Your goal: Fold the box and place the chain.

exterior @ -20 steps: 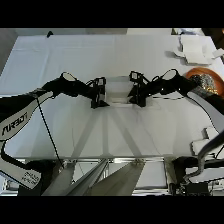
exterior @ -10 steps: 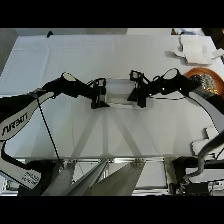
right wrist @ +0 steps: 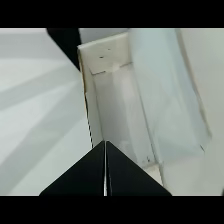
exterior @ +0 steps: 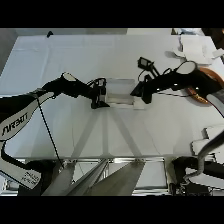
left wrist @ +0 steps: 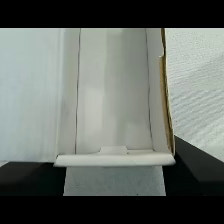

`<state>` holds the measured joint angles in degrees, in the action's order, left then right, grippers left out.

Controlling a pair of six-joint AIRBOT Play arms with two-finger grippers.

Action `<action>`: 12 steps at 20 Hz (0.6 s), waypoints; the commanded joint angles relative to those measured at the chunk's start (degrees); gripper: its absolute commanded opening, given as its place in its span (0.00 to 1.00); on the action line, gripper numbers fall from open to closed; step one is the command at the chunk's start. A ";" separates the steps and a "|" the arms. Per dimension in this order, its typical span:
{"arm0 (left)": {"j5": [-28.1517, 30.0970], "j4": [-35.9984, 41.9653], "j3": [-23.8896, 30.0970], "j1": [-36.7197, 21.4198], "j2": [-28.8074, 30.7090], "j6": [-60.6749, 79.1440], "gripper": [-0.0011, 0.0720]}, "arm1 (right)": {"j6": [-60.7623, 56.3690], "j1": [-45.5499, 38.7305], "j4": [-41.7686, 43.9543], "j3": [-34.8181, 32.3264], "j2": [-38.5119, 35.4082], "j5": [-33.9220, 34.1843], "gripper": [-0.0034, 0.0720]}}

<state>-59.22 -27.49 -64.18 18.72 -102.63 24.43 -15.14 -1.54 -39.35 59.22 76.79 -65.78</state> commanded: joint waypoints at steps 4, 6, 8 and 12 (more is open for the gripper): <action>0.07 0.00 0.00 -0.07 0.02 0.00 0.33 | -26.82 -15.02 -15.87 -0.44 -9.55 -4.87 0.06; 0.07 0.00 0.00 -0.07 0.02 0.00 0.33 | -33.53 -21.40 -18.56 -2.51 -9.33 -5.53 0.06; 0.07 0.00 0.00 -0.07 0.04 0.00 0.33 | -36.83 -26.29 -18.64 -6.27 -8.98 -4.07 0.06; 0.07 -0.02 0.00 -0.07 0.04 0.00 0.33 | -39.45 -28.00 -13.77 -15.10 -7.19 2.84 0.05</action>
